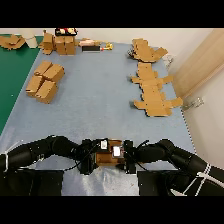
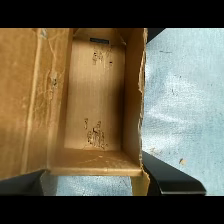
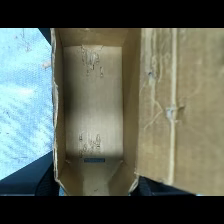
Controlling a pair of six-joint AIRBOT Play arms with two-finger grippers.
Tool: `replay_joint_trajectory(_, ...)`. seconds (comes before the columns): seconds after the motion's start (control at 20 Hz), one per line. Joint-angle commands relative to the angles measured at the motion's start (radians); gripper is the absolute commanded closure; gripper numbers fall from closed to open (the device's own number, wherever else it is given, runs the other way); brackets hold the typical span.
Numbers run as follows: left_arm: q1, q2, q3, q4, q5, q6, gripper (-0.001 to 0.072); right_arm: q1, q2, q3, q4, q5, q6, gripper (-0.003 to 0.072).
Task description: Fold the box.
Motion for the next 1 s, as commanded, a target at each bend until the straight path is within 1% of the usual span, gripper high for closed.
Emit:
replay_joint_trajectory(0.0, 0.000, 0.000, 0.000, 0.000, 0.001, 0.000, 0.0247, 0.000, 0.000, 0.001, 0.000, 0.000, 0.000, 0.0252)
replay_joint_trajectory(0.2, 0.000, 0.000, 0.000, 0.001, 0.001, 0.000, 0.0247, -0.001, 0.000, 0.001, -0.008, 0.000, 0.000, 0.0252)
replay_joint_trajectory(0.3, 0.000, 0.000, 0.000, 0.001, 0.001, 0.000, 0.0247, -0.002, 0.000, 0.001, -0.060, -0.004, 0.000, 0.0252)
replay_joint_trajectory(0.4, 0.000, 0.000, 0.000, 0.000, 0.001, 0.000, 0.0247, -0.001, 0.000, 0.001, -0.038, -0.027, 0.000, 0.0250)
replay_joint_trajectory(0.45, 0.000, 0.000, 0.000, 0.001, 0.001, 0.000, 0.0247, -0.001, 0.002, 0.002, -0.030, -0.032, -0.001, 0.0180)
replay_joint_trajectory(0.5, 0.000, 0.000, 0.000, 0.001, 0.001, 0.000, 0.0247, -0.001, 0.002, 0.006, -0.026, -0.037, 0.000, -0.0025)
replay_joint_trajectory(0.65, 0.000, 0.000, 0.000, 0.000, 0.001, 0.000, 0.0247, -0.002, 0.005, 0.008, -0.050, 0.006, 0.042, -0.0026)
replay_joint_trajectory(0.8, 0.000, 0.000, 0.000, 0.001, 0.002, 0.000, 0.0247, -0.002, 0.028, 0.008, -0.135, -0.018, 0.143, -0.0026)
replay_joint_trajectory(0.85, 0.000, 0.000, 0.000, 0.000, 0.001, 0.000, 0.0247, -0.002, 0.046, 0.008, -0.175, -0.030, 0.190, -0.0026)
replay_joint_trajectory(0.95, 0.000, 0.000, 0.000, 0.000, 0.002, 0.000, 0.0247, -0.002, 0.104, 0.008, -0.193, -0.070, 0.214, -0.0026)
